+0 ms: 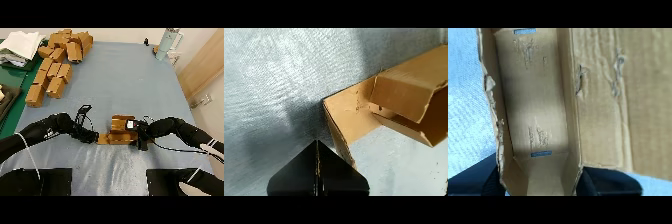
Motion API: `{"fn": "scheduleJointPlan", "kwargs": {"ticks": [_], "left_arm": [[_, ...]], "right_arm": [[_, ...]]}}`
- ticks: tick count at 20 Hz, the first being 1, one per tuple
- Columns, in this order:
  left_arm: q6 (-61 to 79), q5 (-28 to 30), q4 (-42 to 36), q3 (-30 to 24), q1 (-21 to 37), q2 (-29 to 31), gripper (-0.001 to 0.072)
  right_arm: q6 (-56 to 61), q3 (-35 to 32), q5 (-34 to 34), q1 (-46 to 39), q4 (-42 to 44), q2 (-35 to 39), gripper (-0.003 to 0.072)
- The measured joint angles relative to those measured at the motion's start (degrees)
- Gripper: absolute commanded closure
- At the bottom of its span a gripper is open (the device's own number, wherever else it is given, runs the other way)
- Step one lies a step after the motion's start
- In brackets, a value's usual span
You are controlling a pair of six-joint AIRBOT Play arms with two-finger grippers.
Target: Fold the box.
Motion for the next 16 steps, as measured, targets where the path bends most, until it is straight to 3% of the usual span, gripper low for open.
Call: {"fn": "scheduleJointPlan", "kwargs": {"ticks": [16], "left_arm": [[2.8,1.0,-5.0,1.9,-2.0,0.4,0.0697]], "right_arm": [[0.0,0.0,0.0,0.0,0.0,0.0,0.0240]]}}
